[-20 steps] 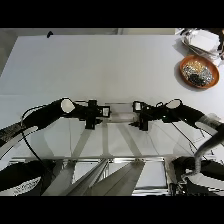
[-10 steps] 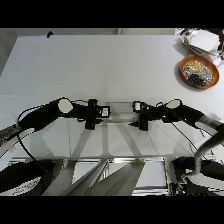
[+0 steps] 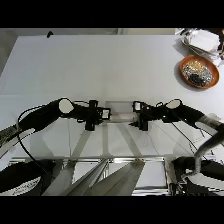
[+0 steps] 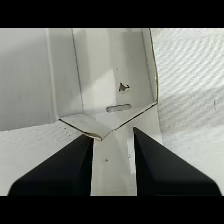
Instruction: Fold the box and place the chain.
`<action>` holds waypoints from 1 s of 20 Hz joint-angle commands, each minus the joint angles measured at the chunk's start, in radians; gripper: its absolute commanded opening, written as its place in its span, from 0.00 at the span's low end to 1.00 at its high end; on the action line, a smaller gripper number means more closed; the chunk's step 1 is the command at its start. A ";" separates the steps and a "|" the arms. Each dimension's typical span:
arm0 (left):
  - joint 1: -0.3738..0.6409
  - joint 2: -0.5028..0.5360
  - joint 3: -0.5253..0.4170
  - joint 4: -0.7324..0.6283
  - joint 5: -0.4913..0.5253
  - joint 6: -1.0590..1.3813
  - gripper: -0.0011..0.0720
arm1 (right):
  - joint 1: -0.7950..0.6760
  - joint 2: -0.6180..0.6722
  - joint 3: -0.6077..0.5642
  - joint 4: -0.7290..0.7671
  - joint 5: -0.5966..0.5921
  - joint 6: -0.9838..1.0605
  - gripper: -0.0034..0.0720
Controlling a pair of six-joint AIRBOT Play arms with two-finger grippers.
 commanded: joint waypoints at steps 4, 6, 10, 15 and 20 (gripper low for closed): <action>-0.010 -0.037 0.001 -0.019 0.060 0.003 0.19 | 0.000 0.001 0.000 0.000 0.000 0.000 0.58; -0.026 -0.046 0.001 -0.024 0.097 0.002 0.19 | 0.000 0.001 0.000 0.000 0.000 0.000 0.58; -0.053 -0.046 0.001 -0.053 0.115 0.030 0.19 | 0.000 0.001 0.000 0.000 0.000 0.000 0.58; -0.069 -0.048 0.001 -0.085 0.167 0.047 0.19 | 0.000 0.001 0.000 0.000 0.000 0.000 0.58; -0.091 -0.068 0.001 -0.133 0.173 0.082 0.20 | 0.000 0.001 0.000 0.000 0.000 0.000 0.58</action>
